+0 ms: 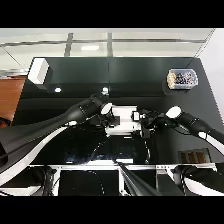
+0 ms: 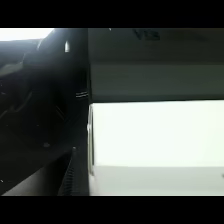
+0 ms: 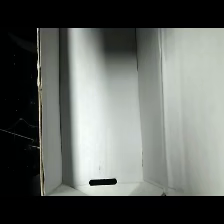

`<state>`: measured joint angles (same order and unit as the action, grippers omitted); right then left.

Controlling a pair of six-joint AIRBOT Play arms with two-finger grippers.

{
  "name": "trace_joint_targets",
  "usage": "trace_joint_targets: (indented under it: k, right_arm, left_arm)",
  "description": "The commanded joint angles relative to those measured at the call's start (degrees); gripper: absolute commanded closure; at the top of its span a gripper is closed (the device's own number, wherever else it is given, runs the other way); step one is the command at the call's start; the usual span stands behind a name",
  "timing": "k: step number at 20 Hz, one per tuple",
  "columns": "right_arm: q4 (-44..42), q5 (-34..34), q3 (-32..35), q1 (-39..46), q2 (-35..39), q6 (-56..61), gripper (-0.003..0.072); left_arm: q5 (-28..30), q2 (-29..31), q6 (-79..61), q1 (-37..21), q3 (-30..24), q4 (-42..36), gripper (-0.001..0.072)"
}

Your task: Fold the box and place the chain.

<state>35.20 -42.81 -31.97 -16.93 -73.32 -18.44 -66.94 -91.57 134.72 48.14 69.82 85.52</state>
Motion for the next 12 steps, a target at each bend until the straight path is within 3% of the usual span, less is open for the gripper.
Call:
trace_joint_targets:
  k: [1,10,11,12]
  right_arm:
    - [0.0,0.0,0.0,0.0,0.0,0.0,0.0558]
    - [0.0,0.0,0.0,0.0,0.0,0.0,0.0558]
    - [0.0,0.0,0.0,0.0,0.0,0.0,0.0558]
    - [0.0,0.0,0.0,0.0,0.0,0.0,0.0558]
  left_arm:
    - [-1.1,-0.5,0.6,0.2,0.2,0.8,0.0360]
    - [-0.7,-0.9,0.8,0.2,0.2,0.7,0.0370]
    - [-0.7,-0.9,0.7,0.2,0.2,0.6,0.0512]
    - [-0.5,-0.9,0.7,0.3,0.2,0.5,0.0604]
